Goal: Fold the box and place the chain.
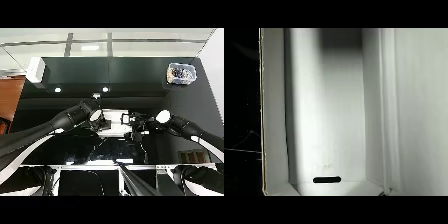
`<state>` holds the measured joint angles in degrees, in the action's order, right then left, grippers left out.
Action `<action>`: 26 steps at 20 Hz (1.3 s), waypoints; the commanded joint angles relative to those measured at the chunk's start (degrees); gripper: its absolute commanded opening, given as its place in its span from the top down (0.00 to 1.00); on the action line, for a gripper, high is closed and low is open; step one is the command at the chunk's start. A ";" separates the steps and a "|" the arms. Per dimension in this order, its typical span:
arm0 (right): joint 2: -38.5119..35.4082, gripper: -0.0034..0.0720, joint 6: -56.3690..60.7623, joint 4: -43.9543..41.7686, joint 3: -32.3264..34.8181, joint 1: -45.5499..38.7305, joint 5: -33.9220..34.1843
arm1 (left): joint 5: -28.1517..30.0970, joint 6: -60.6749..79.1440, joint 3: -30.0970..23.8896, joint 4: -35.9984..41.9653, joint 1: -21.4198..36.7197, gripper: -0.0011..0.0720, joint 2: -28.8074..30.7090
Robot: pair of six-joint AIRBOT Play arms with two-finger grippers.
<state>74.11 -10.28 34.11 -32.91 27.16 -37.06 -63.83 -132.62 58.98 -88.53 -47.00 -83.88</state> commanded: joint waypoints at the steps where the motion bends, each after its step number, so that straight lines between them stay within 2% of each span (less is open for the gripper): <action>1: 0.02 0.39 -0.04 0.04 0.00 0.07 0.00 | 1.05 -0.35 0.07 0.79 -0.13 0.95 -0.04; 4: 0.02 0.39 -0.02 0.02 0.00 0.07 0.00 | 1.01 -0.35 0.07 0.79 -0.13 0.95 -0.04; 5: 0.02 0.32 -0.02 0.02 0.00 0.07 0.00 | 1.01 -0.35 0.07 0.79 -0.13 0.95 -0.04; 6: -0.02 0.11 0.00 0.15 0.00 0.04 0.02 | 0.98 -0.35 0.07 1.01 -0.13 0.95 -0.04; 10: -4.42 0.11 4.74 8.28 -0.02 -1.18 -1.03 | -0.11 -0.33 0.07 0.98 -0.11 0.95 -0.04; 12: -7.34 0.12 5.64 11.21 -0.02 -2.43 -3.89 | -0.04 -0.33 0.07 0.98 -0.13 0.95 -0.04; 14: -8.26 0.12 5.60 11.19 -0.02 -3.15 -6.14 | -0.09 -0.31 0.07 0.96 -0.11 0.95 -0.04; 21: -8.28 0.12 5.53 6.91 -0.02 -2.99 -7.69 | -0.02 -0.31 0.07 0.96 -0.13 0.95 -0.04; 22: -8.28 0.19 5.53 6.40 -0.02 -2.99 -7.72 | 0.04 -0.31 0.07 0.96 -0.13 0.95 -0.04; 23: -8.28 0.42 5.57 6.38 0.00 -2.99 -7.76 | 0.13 -0.31 0.07 0.98 -0.13 0.95 -0.04; 24: -8.28 0.55 5.60 6.36 0.00 -2.99 -7.89 | 0.13 -0.31 0.07 0.98 -0.13 0.95 -0.04; 25: -8.26 0.55 5.70 5.51 0.00 -2.99 -7.91 | 0.15 -0.31 0.07 0.98 -0.13 0.95 -0.04; 26: -8.26 0.67 5.99 3.91 0.02 -2.99 -7.91 | 0.15 -0.31 0.07 0.96 -0.13 0.95 -0.04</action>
